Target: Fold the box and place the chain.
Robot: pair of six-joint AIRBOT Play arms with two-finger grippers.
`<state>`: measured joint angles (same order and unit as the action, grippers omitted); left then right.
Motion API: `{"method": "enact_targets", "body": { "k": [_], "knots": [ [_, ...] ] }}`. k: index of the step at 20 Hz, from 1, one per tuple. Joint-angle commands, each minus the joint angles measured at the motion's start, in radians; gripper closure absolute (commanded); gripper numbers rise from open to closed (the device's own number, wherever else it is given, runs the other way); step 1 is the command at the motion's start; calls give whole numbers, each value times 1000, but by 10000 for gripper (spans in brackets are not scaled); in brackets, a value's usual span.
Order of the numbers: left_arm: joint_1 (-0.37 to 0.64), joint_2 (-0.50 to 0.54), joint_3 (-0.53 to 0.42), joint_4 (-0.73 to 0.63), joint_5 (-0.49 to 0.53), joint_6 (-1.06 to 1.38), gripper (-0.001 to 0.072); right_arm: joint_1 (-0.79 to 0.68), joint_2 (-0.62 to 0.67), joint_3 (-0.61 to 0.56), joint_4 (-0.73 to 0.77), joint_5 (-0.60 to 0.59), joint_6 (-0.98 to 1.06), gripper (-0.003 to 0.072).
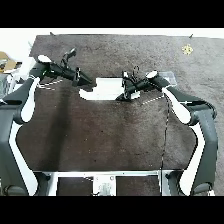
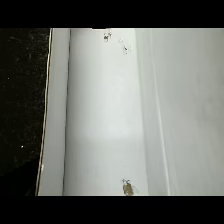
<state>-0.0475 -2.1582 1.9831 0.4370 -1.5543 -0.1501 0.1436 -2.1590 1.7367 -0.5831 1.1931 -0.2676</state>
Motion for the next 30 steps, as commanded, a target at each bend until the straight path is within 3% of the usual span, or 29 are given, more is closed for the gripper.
{"method": "enact_targets", "body": {
  "k": [1, 4, 11, 15, 21, 30],
  "knots": [
    [-14, 14, -6, -71, -123, -147, 688, 0, 0, 0, 0, 4, 0, 302],
    [-73, 14, -6, -64, -100, -157, 697, 0, 0, 0, 0, 3, 0, 302],
    [-136, 14, -6, -19, 287, -241, 698, 0, 0, 0, 0, 3, 0, 302],
    [-135, 11, -6, 79, 463, -335, 698, 0, 0, 0, 0, 4, 0, 302],
    [-153, -58, -28, 100, 462, -349, 697, 0, 0, 0, 0, 4, 0, 302],
    [-156, -54, -36, 117, 455, -341, 698, 0, 0, 0, 0, 4, 0, 302]
  ]
}}
